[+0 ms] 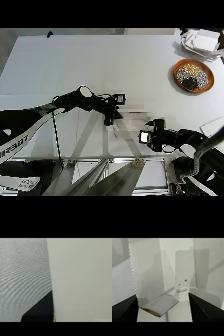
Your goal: Fold the box and place the chain.
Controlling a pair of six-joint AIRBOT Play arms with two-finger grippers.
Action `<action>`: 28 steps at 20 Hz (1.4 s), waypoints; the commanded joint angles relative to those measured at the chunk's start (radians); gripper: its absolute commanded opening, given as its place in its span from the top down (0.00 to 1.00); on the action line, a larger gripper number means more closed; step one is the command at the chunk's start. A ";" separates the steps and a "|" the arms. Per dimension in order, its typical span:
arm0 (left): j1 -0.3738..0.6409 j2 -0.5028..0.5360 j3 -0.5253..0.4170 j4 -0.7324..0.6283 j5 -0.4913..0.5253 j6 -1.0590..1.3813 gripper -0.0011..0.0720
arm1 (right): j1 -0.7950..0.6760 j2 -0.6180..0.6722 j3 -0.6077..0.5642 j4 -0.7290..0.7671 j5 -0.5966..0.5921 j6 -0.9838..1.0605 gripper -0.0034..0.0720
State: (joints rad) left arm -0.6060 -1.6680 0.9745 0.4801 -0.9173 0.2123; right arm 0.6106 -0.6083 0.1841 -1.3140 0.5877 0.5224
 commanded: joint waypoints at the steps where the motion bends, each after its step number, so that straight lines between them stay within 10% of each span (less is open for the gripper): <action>1: 0.000 0.001 0.000 0.000 0.000 0.000 0.97 | 0.000 0.004 0.032 -0.001 -0.022 -0.002 0.09; 28: 0.000 0.001 0.000 0.000 0.000 0.000 0.97 | -0.373 -0.138 0.105 0.438 0.076 -0.622 0.09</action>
State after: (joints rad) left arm -0.6060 -1.6680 0.9745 0.4797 -0.9173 0.2123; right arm 0.2745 -0.7113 0.2653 -0.9394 0.6342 -0.0166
